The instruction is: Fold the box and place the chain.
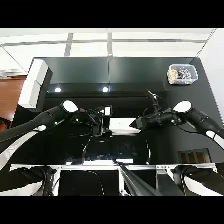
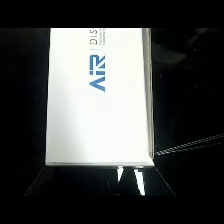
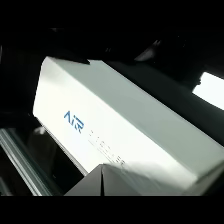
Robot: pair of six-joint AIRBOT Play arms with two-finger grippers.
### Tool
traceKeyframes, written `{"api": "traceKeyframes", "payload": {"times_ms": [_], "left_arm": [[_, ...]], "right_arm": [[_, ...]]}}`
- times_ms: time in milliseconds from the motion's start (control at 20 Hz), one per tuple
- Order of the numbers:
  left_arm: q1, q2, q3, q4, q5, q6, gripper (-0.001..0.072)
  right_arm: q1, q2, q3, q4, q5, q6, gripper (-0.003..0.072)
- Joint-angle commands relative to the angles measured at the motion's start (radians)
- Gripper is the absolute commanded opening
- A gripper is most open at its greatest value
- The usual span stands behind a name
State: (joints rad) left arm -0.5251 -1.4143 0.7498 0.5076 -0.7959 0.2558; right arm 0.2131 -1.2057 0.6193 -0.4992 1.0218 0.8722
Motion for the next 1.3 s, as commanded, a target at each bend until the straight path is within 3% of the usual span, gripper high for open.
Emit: {"api": "traceKeyframes", "payload": {"times_ms": [0, 200, 300, 350, 500, 650, 850, 1000, 1250], "left_arm": [[0.001, 0.001, 0.001, -0.012, 0.004, 0.002, 0.0461], [0.001, 0.001, 0.003, -0.077, 0.04, 0.002, 0.0482], [0.01, 0.012, 0.015, -0.067, 0.037, -0.003, 0.0688], [0.016, 0.03, 0.023, -0.066, 0.034, -0.006, 0.0702], [0.018, 0.106, 0.049, -0.056, 0.027, -0.005, 0.0702], [-0.035, 0.109, 0.094, -0.079, -0.025, -0.005, 0.0701], [-0.144, -0.015, 0.217, -0.078, 0.009, -0.104, 0.07], [-0.152, -0.127, 0.312, -0.071, -0.004, -0.233, 0.07], [-0.133, -0.219, 0.367, -0.062, -0.109, -0.342, 0.07]], "right_arm": [[-0.051, 0.066, 0.087, 0.011, 0.171, -0.016, 0.001], [-0.234, 0.207, 0.139, -0.072, 0.257, -0.007, 0.0011], [-0.341, 0.269, 0.138, -0.137, 0.305, 0.03, 0.0011], [-0.392, 0.293, 0.138, -0.176, 0.34, 0.034, 0.0011], [-0.529, 0.339, 0.136, -0.253, 0.423, 0.049, 0.0011], [-0.579, 0.345, 0.134, -0.254, 0.397, 0.049, 0.001], [-0.579, 0.345, 0.134, -0.25, 0.341, 0.048, 0.0011], [-0.579, 0.345, 0.132, -0.256, 0.359, 0.048, 0.0011], [-0.579, 0.345, 0.132, -0.261, 0.352, 0.048, 0.0011]]}}
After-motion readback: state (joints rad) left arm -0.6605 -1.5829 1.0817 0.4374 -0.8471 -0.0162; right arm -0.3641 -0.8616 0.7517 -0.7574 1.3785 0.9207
